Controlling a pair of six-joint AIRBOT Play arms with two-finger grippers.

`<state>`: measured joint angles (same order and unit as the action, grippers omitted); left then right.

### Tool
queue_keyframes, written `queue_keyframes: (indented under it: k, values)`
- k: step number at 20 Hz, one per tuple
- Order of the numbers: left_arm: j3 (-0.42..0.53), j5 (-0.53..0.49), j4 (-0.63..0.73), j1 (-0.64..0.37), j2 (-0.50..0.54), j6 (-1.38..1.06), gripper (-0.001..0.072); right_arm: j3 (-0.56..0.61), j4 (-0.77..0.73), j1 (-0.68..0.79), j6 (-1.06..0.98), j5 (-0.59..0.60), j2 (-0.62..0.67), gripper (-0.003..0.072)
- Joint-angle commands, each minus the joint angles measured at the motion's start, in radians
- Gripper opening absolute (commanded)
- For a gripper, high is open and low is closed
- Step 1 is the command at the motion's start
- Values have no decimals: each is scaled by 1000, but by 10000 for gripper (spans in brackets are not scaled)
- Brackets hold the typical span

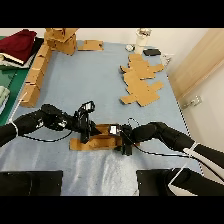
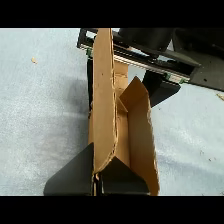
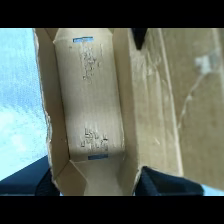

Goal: Fold the box.

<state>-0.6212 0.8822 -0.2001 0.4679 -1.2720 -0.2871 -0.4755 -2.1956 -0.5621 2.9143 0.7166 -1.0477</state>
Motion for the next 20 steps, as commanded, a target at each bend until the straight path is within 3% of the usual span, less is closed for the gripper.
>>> queue_keyframes:
  k: [1, 9, 10, 11, 13, 15, 18, 20]
  values:
    - [-1, 0, 26, 0, 0, 0, 11, 0, 0, -1, 0, -2, 0, 558]
    - [-1, 0, 21, -1, 0, 1, 17, 0, 0, -1, 0, -1, 0, 558]
    - [-1, -8, 21, -2, 0, 13, 294, 0, 0, -1, 0, -1, 0, 557]
    - [-1, -42, 20, -2, 2, 103, 504, 0, 0, -1, 0, -1, 0, 558]
    - [-1, -56, -8, -14, 15, 286, 651, 0, 0, -1, 0, -1, 0, 558]
    - [-1, 11, -133, -49, 69, 454, 667, 0, 0, -1, 0, -1, 0, 557]
    - [-1, 134, -434, -105, 208, 808, 668, 0, 0, -1, 0, -1, 0, 558]
    - [0, 189, -526, -103, 277, 1124, 661, 0, 0, -1, 0, -2, 0, 558]
